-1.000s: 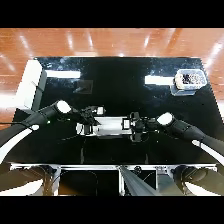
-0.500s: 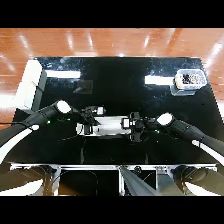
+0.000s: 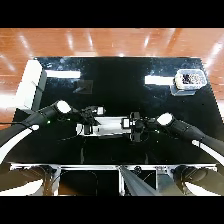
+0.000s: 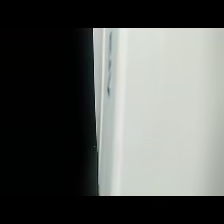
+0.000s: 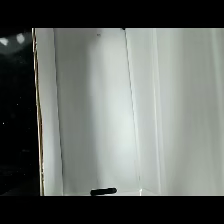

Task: Fold the box and place the chain.

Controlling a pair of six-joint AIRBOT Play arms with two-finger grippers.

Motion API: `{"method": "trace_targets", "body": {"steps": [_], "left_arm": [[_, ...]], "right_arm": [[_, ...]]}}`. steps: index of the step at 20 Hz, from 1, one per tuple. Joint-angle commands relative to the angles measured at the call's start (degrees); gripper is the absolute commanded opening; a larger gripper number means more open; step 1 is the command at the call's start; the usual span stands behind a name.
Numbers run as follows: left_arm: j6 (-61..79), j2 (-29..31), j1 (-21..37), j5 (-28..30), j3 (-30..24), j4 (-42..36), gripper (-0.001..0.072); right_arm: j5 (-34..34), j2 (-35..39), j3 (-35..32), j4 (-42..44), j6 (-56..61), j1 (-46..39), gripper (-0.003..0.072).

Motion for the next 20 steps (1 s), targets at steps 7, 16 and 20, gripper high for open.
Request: {"method": "trace_targets", "body": {"steps": [7, 16, 20], "left_arm": [[0.0, 0.0, 0.0, 0.0, 0.0, -0.3, 0.0023], [0.0, 0.0, 0.0, 0.1, 0.0, -0.3, 0.0025], [-3.8, 0.0, 0.0, 0.3, 0.0, -0.2, 0.0425]], "right_arm": [[0.0, 0.0, 0.0, 0.0, 0.0, 0.1, 0.0609], [0.0, 0.0, 0.0, 0.1, 0.0, 0.1, 0.0609], [0.0, 0.0, 0.0, 0.0, 0.0, 0.1, 0.0609]]}}
